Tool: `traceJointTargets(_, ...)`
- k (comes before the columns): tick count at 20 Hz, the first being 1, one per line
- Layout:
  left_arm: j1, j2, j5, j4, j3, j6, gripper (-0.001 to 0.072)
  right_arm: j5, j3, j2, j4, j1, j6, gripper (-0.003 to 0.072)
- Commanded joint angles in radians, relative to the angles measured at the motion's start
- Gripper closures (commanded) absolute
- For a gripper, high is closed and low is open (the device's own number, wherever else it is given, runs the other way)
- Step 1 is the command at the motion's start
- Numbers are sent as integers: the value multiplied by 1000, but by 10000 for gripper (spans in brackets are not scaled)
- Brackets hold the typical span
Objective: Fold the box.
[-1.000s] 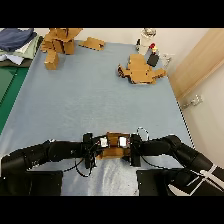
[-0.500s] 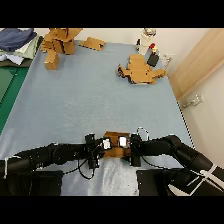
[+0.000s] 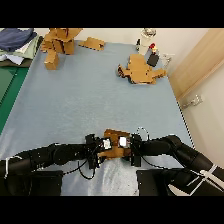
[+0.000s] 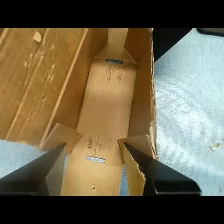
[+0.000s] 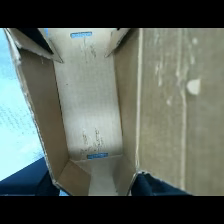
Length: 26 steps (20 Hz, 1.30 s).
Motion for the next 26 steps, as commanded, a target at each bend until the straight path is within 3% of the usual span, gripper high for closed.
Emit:
traceJointTargets(1, 0, 0, -13, 0, 0, 0, 173, 0, 0, 0, 2, 1, 1, 190)
traceJointTargets(3, 0, 0, -19, 3, 0, 1, 702, 0, 0, 0, 2, 1, 1, 190)
traceJointTargets(9, 3, 46, -59, 13, 0, -70, 697, 0, 0, 0, 2, 1, 1, 191)
traceJointTargets(11, 24, 104, -105, 87, 0, -195, 697, 0, 0, 0, 2, 1, 1, 190)
traceJointTargets(13, 84, 173, -222, 257, 0, -413, 697, 0, 0, 0, 2, 1, 1, 190)
traceJointTargets(17, 220, 316, -557, 710, 1, -1047, 698, 0, 0, 0, 2, 1, 1, 190)
traceJointTargets(19, 277, 394, -636, 811, 1, -1394, 698, 0, 0, 0, 2, 1, 1, 190)
traceJointTargets(21, 336, 416, -689, 801, -9, -1655, 698, 0, 0, 0, 2, 1, 1, 190)
traceJointTargets(26, 351, 336, -666, 710, -65, -1796, 698, 0, 0, 0, 2, 1, 1, 190)
